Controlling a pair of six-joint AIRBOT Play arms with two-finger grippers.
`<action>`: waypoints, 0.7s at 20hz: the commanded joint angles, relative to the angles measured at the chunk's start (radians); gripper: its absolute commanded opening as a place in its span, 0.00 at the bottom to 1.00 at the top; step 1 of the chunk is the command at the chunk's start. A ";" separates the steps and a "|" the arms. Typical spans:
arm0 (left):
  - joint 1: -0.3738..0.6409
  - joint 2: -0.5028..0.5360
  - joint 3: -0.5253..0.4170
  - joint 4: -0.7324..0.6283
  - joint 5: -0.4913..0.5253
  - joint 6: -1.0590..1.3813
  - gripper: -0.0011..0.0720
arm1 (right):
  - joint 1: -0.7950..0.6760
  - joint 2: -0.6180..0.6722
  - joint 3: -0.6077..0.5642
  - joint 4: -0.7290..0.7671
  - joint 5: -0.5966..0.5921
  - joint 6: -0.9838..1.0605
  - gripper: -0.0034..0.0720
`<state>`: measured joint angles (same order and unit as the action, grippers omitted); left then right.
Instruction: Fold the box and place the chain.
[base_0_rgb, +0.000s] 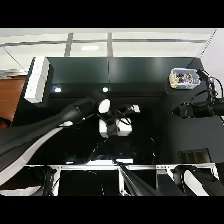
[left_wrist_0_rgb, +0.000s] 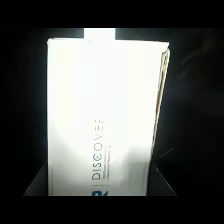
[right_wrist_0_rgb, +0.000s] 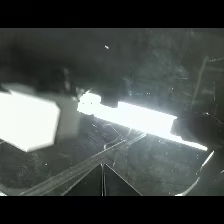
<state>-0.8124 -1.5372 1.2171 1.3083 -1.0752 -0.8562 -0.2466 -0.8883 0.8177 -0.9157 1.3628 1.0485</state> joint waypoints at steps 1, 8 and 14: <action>0.102 0.105 0.028 0.135 -0.160 -0.217 0.33 | -0.001 0.001 -0.006 -0.001 0.003 0.020 0.06; 0.773 0.475 -0.249 0.171 -0.274 -0.437 0.33 | -0.001 0.001 -0.006 0.003 -0.008 0.021 0.06; 1.338 0.497 -0.379 0.078 -0.141 -0.289 0.33 | -0.001 0.001 -0.006 0.007 -0.066 0.022 0.06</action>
<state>0.2893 -1.0603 0.8799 1.4307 -1.2823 -1.2140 -0.2466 -0.8883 0.8120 -0.9092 1.3251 1.0706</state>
